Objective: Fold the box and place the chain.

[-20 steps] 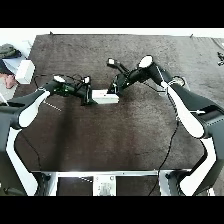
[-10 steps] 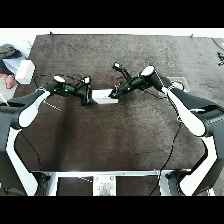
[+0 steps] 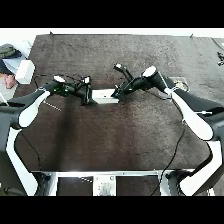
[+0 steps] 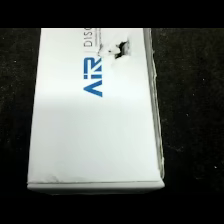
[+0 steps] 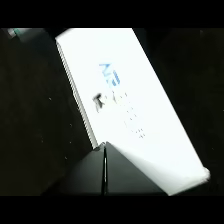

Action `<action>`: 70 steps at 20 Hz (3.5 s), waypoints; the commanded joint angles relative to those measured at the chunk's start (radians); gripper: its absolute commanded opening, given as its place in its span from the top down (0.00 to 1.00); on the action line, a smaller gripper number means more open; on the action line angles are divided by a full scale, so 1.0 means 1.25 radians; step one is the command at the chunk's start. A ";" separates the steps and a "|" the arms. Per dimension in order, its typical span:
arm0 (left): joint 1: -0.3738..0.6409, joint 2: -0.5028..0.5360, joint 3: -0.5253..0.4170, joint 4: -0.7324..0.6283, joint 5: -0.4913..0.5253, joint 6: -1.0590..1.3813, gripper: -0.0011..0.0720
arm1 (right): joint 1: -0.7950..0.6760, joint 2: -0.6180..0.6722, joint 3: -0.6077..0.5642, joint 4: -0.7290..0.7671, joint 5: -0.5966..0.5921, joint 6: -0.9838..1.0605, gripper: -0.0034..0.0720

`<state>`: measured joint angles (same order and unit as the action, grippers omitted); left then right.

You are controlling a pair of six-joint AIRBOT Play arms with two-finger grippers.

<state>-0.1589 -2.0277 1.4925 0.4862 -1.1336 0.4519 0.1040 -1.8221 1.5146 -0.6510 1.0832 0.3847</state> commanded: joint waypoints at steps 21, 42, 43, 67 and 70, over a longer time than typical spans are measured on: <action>0.071 0.137 0.002 -0.082 0.017 -0.229 0.98 | 0.003 0.846 -0.516 0.034 -0.152 0.215 0.99; 0.745 0.822 -0.608 0.441 0.280 -0.899 0.98 | 0.002 1.046 -0.692 -0.062 -0.309 0.233 0.99; 0.745 0.797 -0.608 0.445 0.291 -0.899 0.98 | 0.002 1.046 -0.692 -0.068 -0.311 0.232 0.99; 0.745 0.721 -0.504 0.401 0.279 -0.778 0.00 | 0.002 1.047 -0.691 -0.026 -0.432 0.276 0.99; 0.738 0.756 -0.420 0.182 0.182 -0.759 0.04 | 0.002 1.047 -0.691 -0.027 -0.432 0.276 0.99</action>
<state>0.7704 -1.1240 0.8871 0.9241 -0.7986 -0.5159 0.1062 -0.5144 0.6506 -0.6884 0.5552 0.7292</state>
